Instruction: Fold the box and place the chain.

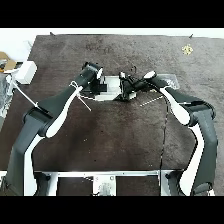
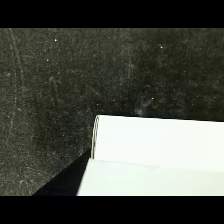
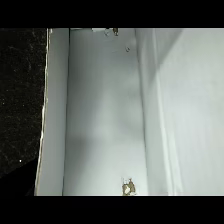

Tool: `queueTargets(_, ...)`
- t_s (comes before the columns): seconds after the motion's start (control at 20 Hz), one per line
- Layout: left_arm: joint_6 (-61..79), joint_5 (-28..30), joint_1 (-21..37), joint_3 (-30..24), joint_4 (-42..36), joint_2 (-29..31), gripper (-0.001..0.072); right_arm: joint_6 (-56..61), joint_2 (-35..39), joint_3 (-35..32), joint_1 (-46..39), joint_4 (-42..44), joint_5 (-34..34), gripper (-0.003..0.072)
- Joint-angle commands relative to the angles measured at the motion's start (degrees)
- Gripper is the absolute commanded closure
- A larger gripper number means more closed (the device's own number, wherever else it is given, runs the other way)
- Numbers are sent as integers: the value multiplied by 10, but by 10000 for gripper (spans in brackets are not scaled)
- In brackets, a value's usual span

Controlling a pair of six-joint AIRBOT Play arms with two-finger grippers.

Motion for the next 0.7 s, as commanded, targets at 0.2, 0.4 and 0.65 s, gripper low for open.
queueTargets(0.2, 33, 3, 0, 0, -13, 0, 377, 0, 0, 0, 0, 0, 1, 240)
queueTargets(0.4, 33, 4, 0, 0, -18, 2, 376, 0, 0, 0, 0, 0, 1, 241)
queueTargets(0.65, 48, 4, 0, 0, -31, 5, 375, 0, 0, 0, 0, 0, 1, 241)
